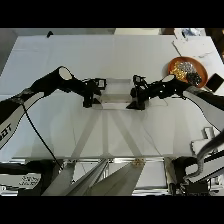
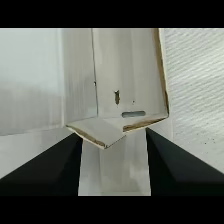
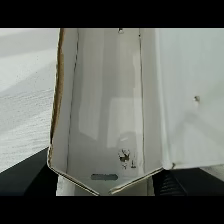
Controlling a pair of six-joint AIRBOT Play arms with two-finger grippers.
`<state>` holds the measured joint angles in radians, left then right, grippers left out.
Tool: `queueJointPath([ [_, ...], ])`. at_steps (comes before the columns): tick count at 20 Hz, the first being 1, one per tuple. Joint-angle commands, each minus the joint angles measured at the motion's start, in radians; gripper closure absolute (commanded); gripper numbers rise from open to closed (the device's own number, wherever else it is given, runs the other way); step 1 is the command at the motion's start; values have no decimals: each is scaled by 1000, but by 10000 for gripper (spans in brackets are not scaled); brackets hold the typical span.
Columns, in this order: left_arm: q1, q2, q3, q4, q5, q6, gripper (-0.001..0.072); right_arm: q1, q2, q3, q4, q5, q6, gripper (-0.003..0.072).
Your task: Fold the box and place the chain.
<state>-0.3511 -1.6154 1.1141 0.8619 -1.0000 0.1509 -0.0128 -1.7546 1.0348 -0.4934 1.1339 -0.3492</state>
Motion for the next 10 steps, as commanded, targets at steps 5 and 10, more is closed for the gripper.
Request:
queueJointPath([
  [5, -1, -4, 0, -5, -25, 7, 321, 0, 0, 0, 0, 0, 0, 163],
  [10, -1, -4, 0, -6, -66, 7, 376, 0, 0, 0, 0, 0, 0, 163],
])
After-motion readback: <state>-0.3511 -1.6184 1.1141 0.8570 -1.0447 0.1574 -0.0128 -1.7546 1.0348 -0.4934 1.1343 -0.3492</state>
